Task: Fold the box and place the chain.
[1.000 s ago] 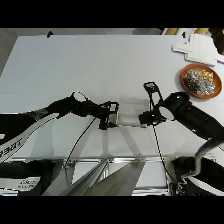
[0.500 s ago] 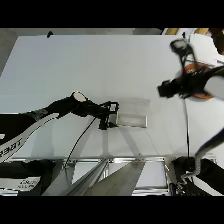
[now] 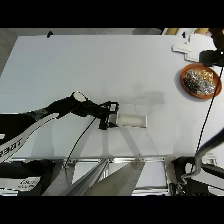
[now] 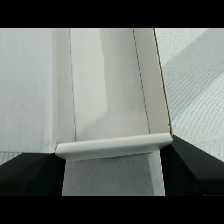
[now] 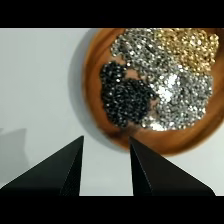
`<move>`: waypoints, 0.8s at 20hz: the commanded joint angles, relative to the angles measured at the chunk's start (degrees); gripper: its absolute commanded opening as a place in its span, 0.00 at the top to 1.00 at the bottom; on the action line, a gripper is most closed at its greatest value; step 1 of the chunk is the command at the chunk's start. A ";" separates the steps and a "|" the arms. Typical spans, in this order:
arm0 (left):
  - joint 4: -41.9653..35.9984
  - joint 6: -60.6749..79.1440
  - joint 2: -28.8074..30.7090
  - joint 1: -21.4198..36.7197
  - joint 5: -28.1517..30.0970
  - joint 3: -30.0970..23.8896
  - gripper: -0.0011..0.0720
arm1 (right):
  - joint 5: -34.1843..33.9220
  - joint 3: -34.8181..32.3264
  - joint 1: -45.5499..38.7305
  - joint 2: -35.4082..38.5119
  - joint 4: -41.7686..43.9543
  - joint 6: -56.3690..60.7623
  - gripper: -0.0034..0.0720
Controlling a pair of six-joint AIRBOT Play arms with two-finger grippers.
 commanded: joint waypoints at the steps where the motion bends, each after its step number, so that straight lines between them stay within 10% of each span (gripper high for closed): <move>1: 0.02 0.02 0.00 0.04 0.02 0.04 0.70 | -1.81 0.63 -5.97 -7.48 0.28 -3.10 0.57; 4: 0.02 0.00 0.00 0.04 0.02 0.04 0.70 | -1.77 0.63 -8.26 -13.05 3.32 -6.95 0.73; 16: 0.02 0.02 0.00 0.04 0.02 0.04 0.70 | -5.22 0.61 -9.25 -22.08 9.94 -15.39 0.72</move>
